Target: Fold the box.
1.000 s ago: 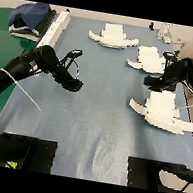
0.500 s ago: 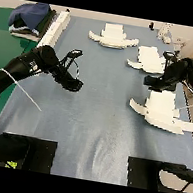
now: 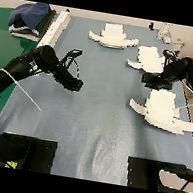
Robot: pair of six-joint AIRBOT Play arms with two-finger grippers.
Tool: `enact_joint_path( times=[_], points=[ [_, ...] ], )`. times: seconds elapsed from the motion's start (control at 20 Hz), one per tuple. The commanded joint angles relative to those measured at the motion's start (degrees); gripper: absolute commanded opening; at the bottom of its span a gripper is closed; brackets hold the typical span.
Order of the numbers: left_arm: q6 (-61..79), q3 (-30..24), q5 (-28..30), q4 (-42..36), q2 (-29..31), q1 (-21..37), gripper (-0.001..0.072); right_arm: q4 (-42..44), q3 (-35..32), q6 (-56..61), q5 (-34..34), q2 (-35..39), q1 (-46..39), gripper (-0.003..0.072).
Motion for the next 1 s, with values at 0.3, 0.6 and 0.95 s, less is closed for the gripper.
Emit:
enact_joint_path(
  times=[0.3, 0.6, 0.95],
  points=[
    [-1.0, 0.0, 6.4, -7.2, 0.0, 0.0, 0.0014, -10.9, 13.1, -3.2, -20.9, -7.5, -29.3, 0.0394],
    [-1.0, 0.0, 5.9, -12.4, 0.0, 0.0, 0.0014, -2.2, 10.0, -15.1, -25.4, -10.6, -54.2, 0.0394],
    [-0.8, 0.0, 5.9, -12.6, 0.0, 0.0, 0.0013, 18.4, 1.8, -34.4, -25.4, -12.1, -68.0, 0.0394]
  ],
)
